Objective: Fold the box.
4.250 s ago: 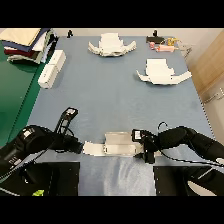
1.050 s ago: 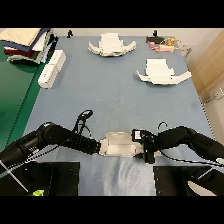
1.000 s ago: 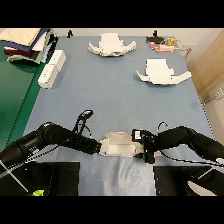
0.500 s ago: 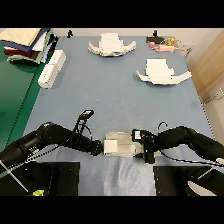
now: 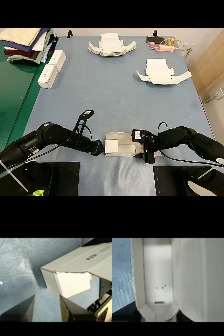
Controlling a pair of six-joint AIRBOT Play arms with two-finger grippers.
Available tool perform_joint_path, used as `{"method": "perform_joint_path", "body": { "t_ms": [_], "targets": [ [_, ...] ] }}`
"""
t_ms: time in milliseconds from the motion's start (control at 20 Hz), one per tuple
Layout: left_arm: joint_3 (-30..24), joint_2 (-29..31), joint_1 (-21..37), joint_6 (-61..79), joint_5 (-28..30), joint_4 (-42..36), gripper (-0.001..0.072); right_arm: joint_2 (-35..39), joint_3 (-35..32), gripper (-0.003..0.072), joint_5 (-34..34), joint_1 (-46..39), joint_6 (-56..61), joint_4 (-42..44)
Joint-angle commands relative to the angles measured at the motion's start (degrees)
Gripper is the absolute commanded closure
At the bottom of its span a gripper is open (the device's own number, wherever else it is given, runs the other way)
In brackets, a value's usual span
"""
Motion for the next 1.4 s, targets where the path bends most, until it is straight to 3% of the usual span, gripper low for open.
{"method": "perform_joint_path", "body": {
  "t_ms": [0, 150, 300, 900, 1200, 1350],
  "targets": [
    [0.0, 0.0, 0.0, 0.0, 1.1, -0.6, 0.0238, 0.0, 0.0, 0.0167, 0.0, 0.0, 0.0, 0.0],
    [0.0, 0.0, 0.0, 0.2, 2.8, -0.2, 0.0238, 0.0, 0.0, 0.0167, 0.0, 0.0, 0.0, 0.0],
    [0.0, 0.1, 0.1, 0.2, 1.0, 3.6, 0.0237, 0.0, 0.0, 0.0167, 0.0, 0.0, 0.0, 0.0],
    [1.8, -0.1, 0.0, 0.2, 1.1, -2.1, 0.0238, 0.0, 0.0, 0.0167, 0.0, 0.0, 0.0, 0.0],
    [1.7, -4.3, 0.0, 0.6, 2.3, -4.9, 0.0238, 0.0, 0.0, 0.0167, 0.0, 0.0, 0.0, 0.0],
    [3.4, -6.6, -3.3, -1.4, 1.5, -3.4, 0.027, 0.0, 0.0, 0.0166, 0.0, 0.0, 0.0, 0.0]
  ]
}}
